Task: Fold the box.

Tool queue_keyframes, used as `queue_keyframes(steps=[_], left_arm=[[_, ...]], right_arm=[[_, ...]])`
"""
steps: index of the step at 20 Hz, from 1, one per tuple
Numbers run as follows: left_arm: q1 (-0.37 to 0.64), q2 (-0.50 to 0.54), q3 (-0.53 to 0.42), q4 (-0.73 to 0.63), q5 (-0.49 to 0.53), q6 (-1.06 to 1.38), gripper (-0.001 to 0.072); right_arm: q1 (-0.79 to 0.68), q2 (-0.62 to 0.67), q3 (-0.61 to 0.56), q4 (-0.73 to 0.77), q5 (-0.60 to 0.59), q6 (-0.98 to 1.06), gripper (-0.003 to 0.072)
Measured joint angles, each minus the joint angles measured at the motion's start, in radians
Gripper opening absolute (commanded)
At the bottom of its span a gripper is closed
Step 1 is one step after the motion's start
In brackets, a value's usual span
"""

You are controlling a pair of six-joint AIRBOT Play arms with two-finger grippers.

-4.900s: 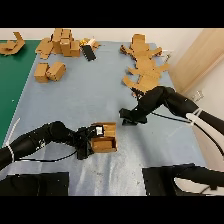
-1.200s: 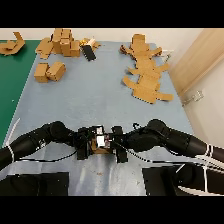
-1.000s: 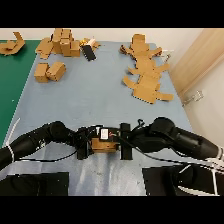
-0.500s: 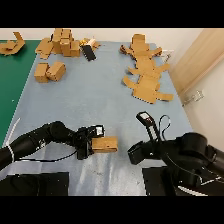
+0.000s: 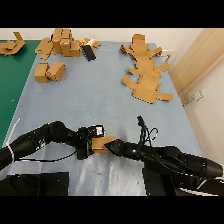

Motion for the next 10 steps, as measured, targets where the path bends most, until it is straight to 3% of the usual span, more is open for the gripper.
queue_keyframes(steps=[5, 10], left_arm=[[0.0, 0.0, 0.0, 0.0, 0.0, 0.0, 0.0514], [0.0, 0.0, 0.0, 0.0, 0.0, 0.0, 0.0514]], right_arm=[[0.086, -0.151, 0.016, 0.019, 0.128, 0.042, 0.0004], [0.109, -0.204, 0.021, 0.019, 0.188, 0.057, 0.0004]])
